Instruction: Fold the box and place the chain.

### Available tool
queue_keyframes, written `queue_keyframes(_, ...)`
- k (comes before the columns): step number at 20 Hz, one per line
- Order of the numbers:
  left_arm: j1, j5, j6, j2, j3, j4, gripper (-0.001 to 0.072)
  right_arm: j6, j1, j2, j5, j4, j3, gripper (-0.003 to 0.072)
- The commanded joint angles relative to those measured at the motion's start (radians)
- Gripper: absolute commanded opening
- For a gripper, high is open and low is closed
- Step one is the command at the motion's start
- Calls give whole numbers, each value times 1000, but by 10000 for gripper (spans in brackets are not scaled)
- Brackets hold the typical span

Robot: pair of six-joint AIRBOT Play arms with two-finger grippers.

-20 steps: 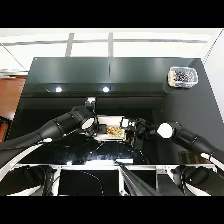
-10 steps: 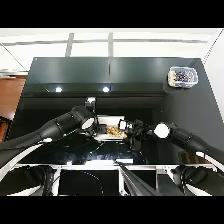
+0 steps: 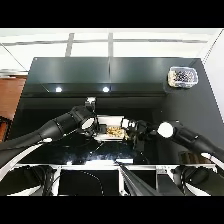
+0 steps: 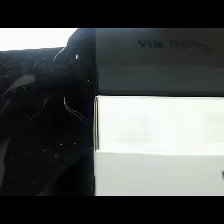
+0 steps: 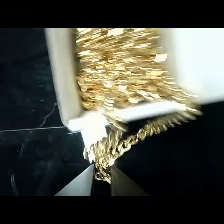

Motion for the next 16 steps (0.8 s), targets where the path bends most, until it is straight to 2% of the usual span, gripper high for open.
queue_keyframes(1, 1, 2, 0, 0, 0, 0, 30, 141, -87, 110, 126, -61, 52, 41)
queue_keyframes(3, 1, 2, 0, 0, 0, 0, 30, 177, -151, 172, 190, -27, 114, 40)
queue_keyframes(5, 1, 1, 0, 0, 0, 0, 29, 180, -198, 203, 244, 85, 183, 40)
queue_keyframes(9, 1, 1, 0, 0, 0, 0, 30, 163, -211, 205, 275, 453, 285, 40)
queue_keyframes(12, 1, 1, 0, 0, 0, 0, 30, 113, -211, 204, 257, 671, 305, 41)
queue_keyframes(16, 1, 2, 0, 0, 0, 0, 30, 134, -205, 159, 243, 595, 299, 42)
